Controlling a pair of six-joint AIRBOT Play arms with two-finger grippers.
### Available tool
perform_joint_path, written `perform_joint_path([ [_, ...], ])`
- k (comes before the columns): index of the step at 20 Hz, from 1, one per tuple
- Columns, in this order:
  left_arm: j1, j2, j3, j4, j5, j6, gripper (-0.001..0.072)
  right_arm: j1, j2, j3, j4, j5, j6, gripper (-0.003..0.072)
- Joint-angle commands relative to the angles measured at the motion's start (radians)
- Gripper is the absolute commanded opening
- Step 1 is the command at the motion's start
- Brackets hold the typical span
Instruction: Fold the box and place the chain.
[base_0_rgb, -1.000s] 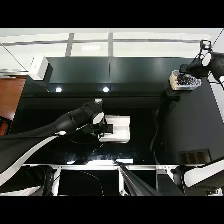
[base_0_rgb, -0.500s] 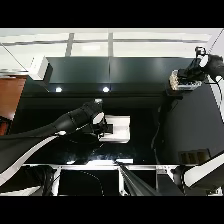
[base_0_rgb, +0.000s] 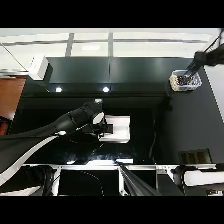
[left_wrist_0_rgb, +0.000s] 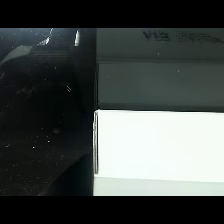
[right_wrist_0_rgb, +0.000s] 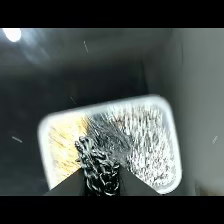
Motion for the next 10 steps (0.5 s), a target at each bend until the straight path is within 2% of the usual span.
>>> perform_joint_path([
  [1, 0.000, 0.001, 0.001, -0.002, 0.002, 0.001, 0.0032, -0.025, 0.176, 0.001, 0.096, 0.018, -0.045, 0.0037],
  [4, 0.000, 0.001, 0.001, -0.003, 0.002, 0.000, 0.0032, -0.023, 0.326, -0.007, 0.163, 0.072, -0.060, 0.0037],
  [10, 0.000, 0.001, 0.001, -0.003, 0.002, 0.000, 0.0032, 0.094, 0.609, -0.086, 0.176, 0.195, -0.061, 0.0037],
])
